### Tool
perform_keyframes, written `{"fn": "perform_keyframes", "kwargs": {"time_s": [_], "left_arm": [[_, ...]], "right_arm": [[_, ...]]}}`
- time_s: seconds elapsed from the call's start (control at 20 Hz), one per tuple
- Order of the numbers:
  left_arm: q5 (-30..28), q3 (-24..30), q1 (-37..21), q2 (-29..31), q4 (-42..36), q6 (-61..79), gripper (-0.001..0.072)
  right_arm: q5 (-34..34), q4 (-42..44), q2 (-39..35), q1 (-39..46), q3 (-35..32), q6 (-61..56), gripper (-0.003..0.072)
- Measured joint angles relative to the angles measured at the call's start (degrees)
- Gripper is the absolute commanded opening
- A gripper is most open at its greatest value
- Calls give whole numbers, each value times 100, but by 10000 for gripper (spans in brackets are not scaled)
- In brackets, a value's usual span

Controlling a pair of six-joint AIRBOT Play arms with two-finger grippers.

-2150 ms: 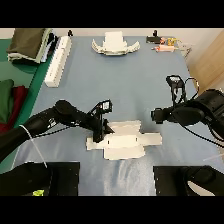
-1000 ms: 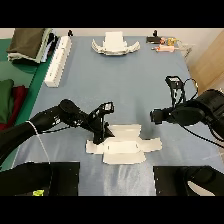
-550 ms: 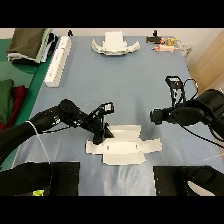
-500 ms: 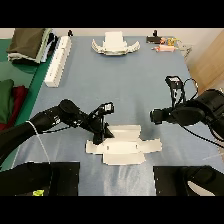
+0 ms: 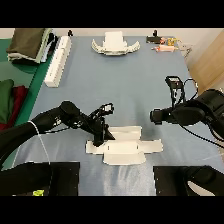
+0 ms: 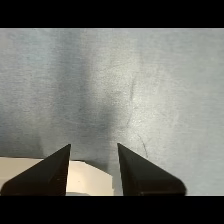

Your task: Fold the box.

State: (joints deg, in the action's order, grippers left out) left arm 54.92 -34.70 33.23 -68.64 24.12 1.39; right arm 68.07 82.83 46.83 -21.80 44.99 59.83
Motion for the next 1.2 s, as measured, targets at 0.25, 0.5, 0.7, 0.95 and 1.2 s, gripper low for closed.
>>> {"fn": "perform_keyframes", "kwargs": {"time_s": [0.25, 0.5, 0.7, 0.95, 1.2], "left_arm": [[-20, -4, 0, -13, 20, 2, 16], [-33, -7, 0, -17, 22, 7, 16], [-39, -11, 0, -17, 20, 7, 16], [-31, -11, 0, -17, 22, 9, 16], [-39, -11, 2, -17, 31, 11, 16]], "right_arm": [[227, 59, 0, 0, 0, 205, 17], [584, 356, -7, -13, 0, 680, 3], [743, 619, -267, -350, -31, 1073, 2], [820, 946, -1204, -1473, -627, 1668, 9], [221, 1270, -1624, -2861, -1484, 2806, 715]]}}
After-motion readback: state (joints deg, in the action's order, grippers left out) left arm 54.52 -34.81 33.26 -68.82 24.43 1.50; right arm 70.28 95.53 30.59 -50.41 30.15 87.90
